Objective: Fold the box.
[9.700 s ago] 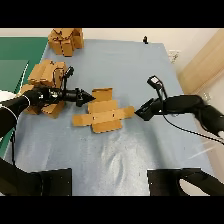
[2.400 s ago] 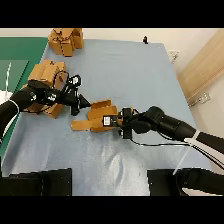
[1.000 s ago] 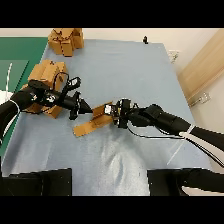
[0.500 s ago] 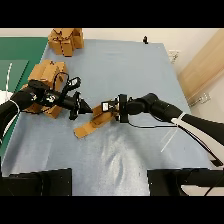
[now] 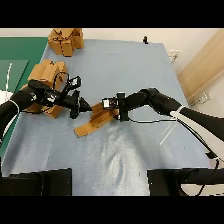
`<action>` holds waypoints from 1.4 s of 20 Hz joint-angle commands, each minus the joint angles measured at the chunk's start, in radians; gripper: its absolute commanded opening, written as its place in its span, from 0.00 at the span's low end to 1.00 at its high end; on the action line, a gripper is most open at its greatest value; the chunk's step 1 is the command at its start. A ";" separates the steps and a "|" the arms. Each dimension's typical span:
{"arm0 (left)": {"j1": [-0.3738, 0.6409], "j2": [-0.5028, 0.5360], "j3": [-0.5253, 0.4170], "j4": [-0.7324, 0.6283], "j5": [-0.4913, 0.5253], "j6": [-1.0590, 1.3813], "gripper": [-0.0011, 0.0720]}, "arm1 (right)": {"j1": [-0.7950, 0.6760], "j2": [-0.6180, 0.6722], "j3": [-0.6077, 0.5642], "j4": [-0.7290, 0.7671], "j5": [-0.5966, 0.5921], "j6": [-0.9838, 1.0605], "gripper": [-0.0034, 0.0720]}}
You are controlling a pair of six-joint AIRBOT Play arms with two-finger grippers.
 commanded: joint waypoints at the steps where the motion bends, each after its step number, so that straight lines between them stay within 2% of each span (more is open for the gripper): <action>1: -0.001 -0.001 0.001 -0.004 0.064 0.042 0.02 | -0.002 -0.006 0.005 0.018 -0.013 -0.016 0.89; 4: 0.002 -0.001 0.001 -0.003 0.055 0.055 0.02 | -0.003 0.001 0.005 -0.020 -0.014 0.003 0.89; 6: 0.002 -0.013 0.007 0.005 0.034 0.059 0.02 | -0.011 0.017 0.005 -0.082 -0.014 0.100 0.90; 7: 0.002 -0.030 0.021 0.012 0.004 0.059 0.02 | -0.020 0.026 0.005 -0.108 -0.016 0.142 0.94; 11: 0.002 -0.130 0.125 0.044 -0.151 0.085 0.02 | -0.068 0.067 0.005 -0.124 -0.101 0.187 0.94; 15: 0.002 -0.186 0.246 0.137 -0.241 0.085 0.02 | -0.088 0.106 0.005 -0.144 -0.187 0.194 0.94; 21: 0.002 -0.188 0.360 0.137 -0.307 0.088 0.02 | -0.090 0.133 0.005 -0.145 -0.198 0.202 0.94; 28: -0.036 -0.208 0.364 0.143 -0.298 0.084 0.02 | -0.089 0.139 0.003 -0.142 -0.251 0.282 0.94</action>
